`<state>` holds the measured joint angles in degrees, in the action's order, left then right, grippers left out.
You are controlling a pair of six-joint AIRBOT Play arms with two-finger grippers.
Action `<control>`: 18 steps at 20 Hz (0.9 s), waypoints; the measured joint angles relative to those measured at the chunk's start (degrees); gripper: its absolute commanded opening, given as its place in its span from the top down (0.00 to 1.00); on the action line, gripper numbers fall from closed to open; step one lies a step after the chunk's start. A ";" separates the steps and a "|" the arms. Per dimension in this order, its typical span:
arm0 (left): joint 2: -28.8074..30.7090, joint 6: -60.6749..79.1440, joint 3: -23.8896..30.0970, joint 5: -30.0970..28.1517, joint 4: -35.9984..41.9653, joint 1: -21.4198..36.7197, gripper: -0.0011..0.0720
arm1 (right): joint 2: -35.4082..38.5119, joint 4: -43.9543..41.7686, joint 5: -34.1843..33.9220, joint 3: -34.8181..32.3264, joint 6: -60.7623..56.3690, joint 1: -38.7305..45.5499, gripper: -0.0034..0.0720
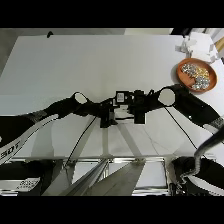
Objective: Fold the box and place the chain.
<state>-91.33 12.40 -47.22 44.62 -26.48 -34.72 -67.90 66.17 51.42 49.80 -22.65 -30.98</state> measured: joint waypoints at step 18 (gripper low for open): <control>0.00 0.07 0.02 -0.04 -0.11 -0.02 0.70 | 1.92 -4.90 1.22 -3.74 0.59 0.07 0.59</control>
